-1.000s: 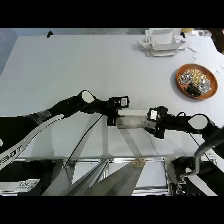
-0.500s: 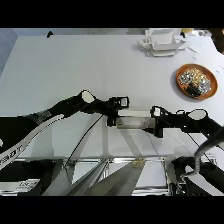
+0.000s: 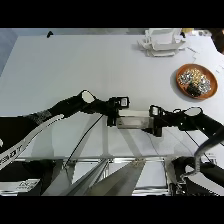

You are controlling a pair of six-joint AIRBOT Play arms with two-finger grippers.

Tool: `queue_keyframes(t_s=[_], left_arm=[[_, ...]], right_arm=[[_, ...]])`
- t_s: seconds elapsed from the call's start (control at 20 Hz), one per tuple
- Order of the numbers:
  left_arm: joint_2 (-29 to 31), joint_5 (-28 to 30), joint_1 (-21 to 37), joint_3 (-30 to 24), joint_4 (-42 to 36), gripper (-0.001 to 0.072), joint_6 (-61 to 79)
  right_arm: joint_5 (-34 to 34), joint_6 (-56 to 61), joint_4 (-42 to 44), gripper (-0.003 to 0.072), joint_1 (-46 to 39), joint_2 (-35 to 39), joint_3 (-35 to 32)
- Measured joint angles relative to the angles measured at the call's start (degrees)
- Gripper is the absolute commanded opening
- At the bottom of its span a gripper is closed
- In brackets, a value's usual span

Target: Fold the box and place the chain.

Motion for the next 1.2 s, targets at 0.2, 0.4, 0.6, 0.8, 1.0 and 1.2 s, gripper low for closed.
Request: queue_keyframes(t_s=[0.2, 0.4, 0.6, 0.8, 1.0, 1.2], left_arm=[[0.0, 0.0, 0.0, 0.0, 0.0, 0.0008, 0.0], [0.0, 0.0, 0.0, 0.0, 0.0, 0.0008, 0.0], [0.0, 0.0, 0.0, 0.0, 0.0, 0.0008, 0.0], [0.0, 0.0, 0.0, 0.0, 0.0, 0.0008, 0.0], [0.0, 0.0, 0.0, 0.0, 0.0, 0.0008, 0.0], [0.0, 0.0, 0.0, 0.0, 0.0, 0.0008, 0.0]], right_arm=[[0.0, -0.5, -0.1, 0.0539, 0.0, -1.1, 1.2], [0.1, -0.7, -0.1, 0.0514, 0.0, -1.8, 1.6], [0.0, -1.5, 0.0, 0.0457, -0.1, -2.9, 1.7], [-0.2, -1.7, 0.0, 0.0404, -0.1, -3.8, 1.8], [-0.4, -1.7, -0.1, 0.0412, -0.1, -4.2, 1.8], [-0.5, -1.7, -0.2, 0.0411, -0.1, -4.2, 1.8]])
